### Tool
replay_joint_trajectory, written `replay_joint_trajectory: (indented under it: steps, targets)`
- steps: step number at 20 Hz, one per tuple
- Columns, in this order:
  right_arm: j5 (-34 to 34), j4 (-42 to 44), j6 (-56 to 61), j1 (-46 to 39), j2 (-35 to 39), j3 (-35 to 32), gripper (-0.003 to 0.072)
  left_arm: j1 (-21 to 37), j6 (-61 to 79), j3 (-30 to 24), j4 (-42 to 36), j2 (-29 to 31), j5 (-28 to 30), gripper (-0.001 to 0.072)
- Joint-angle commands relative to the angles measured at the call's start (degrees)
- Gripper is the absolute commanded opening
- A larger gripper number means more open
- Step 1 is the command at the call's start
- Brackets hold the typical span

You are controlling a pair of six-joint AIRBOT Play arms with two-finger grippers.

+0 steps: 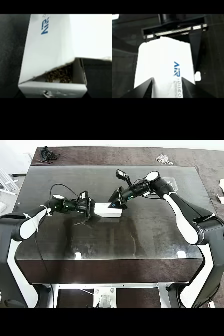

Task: Fold the box and place the chain.

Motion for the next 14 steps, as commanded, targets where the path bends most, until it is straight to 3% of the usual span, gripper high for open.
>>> replay_joint_trajectory:
  steps: [1, 14]
  targets:
    - [1.7, -3.8, -0.5, 0.9, 0.0, 0.1, 0.0432, 0.0, 0.0, 0.0, -0.1, 0.0, 0.0, 0.0462]
    - [-5.1, -4.4, -3.5, 1.7, 1.9, 0.1, 0.0429, 0.0, 0.0, 0.0, -0.2, 0.0, 0.0, 0.0462]
